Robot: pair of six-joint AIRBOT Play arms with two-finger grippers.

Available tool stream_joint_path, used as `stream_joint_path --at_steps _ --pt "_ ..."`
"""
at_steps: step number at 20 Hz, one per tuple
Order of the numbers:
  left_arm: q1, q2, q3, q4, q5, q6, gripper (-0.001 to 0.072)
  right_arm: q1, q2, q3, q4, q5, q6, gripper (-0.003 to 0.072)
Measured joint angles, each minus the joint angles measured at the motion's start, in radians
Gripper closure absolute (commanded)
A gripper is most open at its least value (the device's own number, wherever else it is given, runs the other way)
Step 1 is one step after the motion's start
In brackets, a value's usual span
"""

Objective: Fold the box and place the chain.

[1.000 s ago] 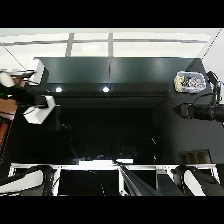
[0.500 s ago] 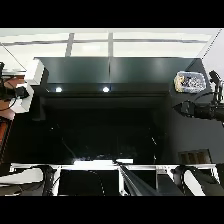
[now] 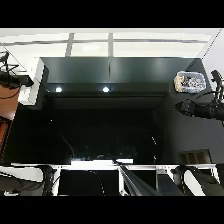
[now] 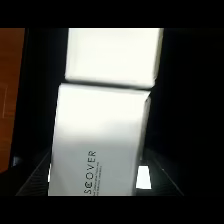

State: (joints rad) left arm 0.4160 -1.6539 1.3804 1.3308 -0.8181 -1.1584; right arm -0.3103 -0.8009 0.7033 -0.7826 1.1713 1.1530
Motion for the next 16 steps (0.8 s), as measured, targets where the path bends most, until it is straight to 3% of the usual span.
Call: stream_joint_path --at_steps 4,5,6,7,10,12,14,16 --pt "-0.004 0.029 0.134 -0.016 -0.137 -0.033 0.0009 0.000 0.000 0.000 0.000 0.013 -0.002 0.0672" --pt "-0.006 0.043 0.168 -0.027 -0.171 -0.057 0.0167 0.000 0.001 0.001 -0.001 0.039 -0.021 0.0672" --pt "-0.009 0.062 0.197 -0.042 -0.209 -0.089 0.0489 0.000 0.005 0.001 -0.007 0.065 -0.037 0.0672" --pt "-0.012 0.084 0.216 -0.055 -0.250 -0.114 0.0683 0.000 0.013 0.001 -0.019 0.094 -0.052 0.0673" --pt "-0.046 0.175 0.202 -0.149 -0.327 -0.131 0.0684 0.004 0.070 0.000 -0.057 0.124 -0.081 0.0672" --pt "-0.108 0.274 0.112 -0.235 -0.326 -0.078 0.0685 0.020 0.129 -0.008 -0.067 0.065 -0.116 0.0672" --pt "-0.211 0.418 -0.057 -0.316 -0.253 0.001 0.0685 0.043 0.167 -0.021 -0.074 -0.043 -0.146 0.0671" --pt "-0.330 0.584 -0.280 -0.361 -0.107 0.055 0.0682 0.068 0.185 -0.039 -0.078 -0.190 -0.167 0.0671"
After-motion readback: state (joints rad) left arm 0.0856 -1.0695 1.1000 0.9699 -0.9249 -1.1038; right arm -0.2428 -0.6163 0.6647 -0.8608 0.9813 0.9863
